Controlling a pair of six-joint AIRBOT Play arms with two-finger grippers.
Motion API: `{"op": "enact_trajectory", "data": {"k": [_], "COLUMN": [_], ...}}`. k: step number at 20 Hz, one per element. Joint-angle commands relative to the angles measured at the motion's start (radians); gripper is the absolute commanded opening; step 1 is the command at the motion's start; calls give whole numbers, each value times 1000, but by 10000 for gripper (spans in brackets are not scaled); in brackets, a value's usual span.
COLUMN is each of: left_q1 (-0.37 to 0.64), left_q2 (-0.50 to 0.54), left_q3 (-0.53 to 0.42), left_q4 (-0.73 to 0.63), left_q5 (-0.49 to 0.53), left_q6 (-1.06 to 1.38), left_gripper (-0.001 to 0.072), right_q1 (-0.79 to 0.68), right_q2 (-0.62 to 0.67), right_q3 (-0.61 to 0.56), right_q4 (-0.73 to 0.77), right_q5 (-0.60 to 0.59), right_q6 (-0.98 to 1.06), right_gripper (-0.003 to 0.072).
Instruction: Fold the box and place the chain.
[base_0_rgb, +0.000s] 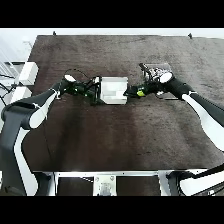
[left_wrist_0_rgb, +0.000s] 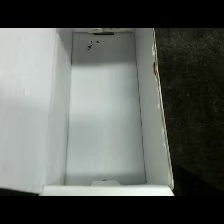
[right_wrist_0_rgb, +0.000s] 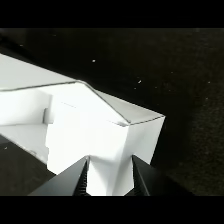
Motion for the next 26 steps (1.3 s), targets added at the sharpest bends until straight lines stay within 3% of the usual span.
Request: {"op": "enact_trajectory", "data": {"k": [1,4,9,16,26], "left_q1": [0,0,0,0,0], "left_q2": [0,0,0,0,0], "left_q3": [1,1,1,1,1], "left_q4": [0,0,0,0,0], "left_q5": [0,0,0,0,1], "left_q6": [0,0,0,0,0], "left_gripper": [579,579,579,579,579], "right_q1": [35,62,108,159,191], "right_q2": [-17,-29,-92,-173,-190], "right_q3": [39,70,195,362,384], "right_q4": [-132,-213,-431,-613,-649], "right_q5": [-3,12,113,284,287], "right_q6": [140,240,417,538,614], "right_gripper": [336,336,335,336,335]}}
